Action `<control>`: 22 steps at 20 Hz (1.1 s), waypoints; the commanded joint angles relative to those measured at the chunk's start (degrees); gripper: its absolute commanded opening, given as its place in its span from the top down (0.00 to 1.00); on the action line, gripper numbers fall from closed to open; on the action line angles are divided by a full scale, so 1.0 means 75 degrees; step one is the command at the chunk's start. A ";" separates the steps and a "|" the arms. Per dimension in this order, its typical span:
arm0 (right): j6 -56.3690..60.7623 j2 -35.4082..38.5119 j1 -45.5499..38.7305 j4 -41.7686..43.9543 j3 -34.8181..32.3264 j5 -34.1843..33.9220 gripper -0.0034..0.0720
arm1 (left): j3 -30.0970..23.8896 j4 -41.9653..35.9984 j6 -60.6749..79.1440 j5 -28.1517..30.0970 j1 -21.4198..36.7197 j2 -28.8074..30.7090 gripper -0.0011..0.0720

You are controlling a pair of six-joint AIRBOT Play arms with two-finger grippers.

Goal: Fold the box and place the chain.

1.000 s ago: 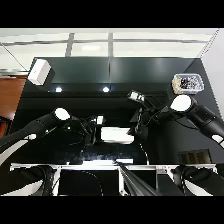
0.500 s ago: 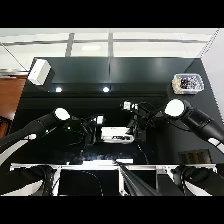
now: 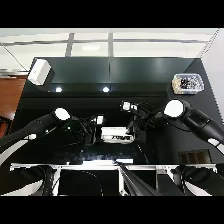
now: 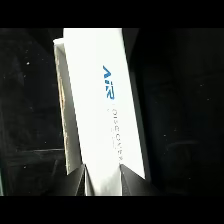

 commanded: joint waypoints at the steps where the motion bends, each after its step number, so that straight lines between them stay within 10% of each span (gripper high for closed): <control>1: 0.0067 -0.0003 0.0006 0.0000 -0.0070 0.0160 0.63 | -0.0003 0.0000 -0.0012 -0.0009 -0.0003 -0.0006 0.35; 22: 0.0178 -0.0003 0.0006 -0.0003 -0.0268 0.0271 0.63 | -0.0003 0.0000 -0.0015 0.0015 -0.0003 -0.0006 0.35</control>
